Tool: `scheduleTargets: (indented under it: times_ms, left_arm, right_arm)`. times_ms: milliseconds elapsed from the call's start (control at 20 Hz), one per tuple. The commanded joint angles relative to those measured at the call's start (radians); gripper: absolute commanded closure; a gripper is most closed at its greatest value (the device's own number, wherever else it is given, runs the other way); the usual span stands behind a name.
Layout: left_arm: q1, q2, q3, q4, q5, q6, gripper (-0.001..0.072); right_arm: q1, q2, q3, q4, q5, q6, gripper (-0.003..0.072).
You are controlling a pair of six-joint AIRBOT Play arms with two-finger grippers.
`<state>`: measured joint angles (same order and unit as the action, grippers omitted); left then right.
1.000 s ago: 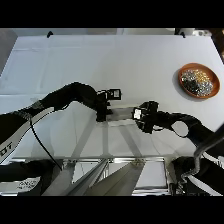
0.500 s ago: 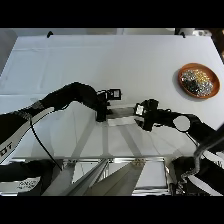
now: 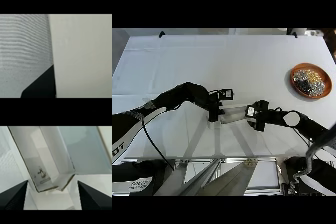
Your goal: Fold the box and place the chain.
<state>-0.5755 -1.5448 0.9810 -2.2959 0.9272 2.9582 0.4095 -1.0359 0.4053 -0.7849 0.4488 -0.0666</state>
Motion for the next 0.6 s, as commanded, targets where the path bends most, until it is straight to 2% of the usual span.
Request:
scheduleTargets:
  times_ms: [0, 200, 350, 550]
  left_arm:
    - [0.0, 0.0, 0.0, 0.001, 0.001, 0.0, 0.0692]
    - [0.0, 0.0, 0.0, 0.001, 0.001, 0.0, 0.0692]
    - [0.0, 0.0, 0.0, 0.001, 0.001, 0.0, 0.0692]
    - [0.0, 0.0, 0.0, 0.001, 0.001, 0.0, 0.0692]
  right_arm:
    - [0.0, -0.035, 0.001, 0.117, 0.005, -0.146, -0.0006]
    - [-0.007, -0.06, 0.011, 0.199, 0.023, -0.248, -0.0006]
    - [-0.084, -0.064, 0.043, 0.199, 0.147, -0.256, 0.0015]
    - [-0.162, -0.064, 0.064, 0.198, 0.253, -0.289, 0.0026]
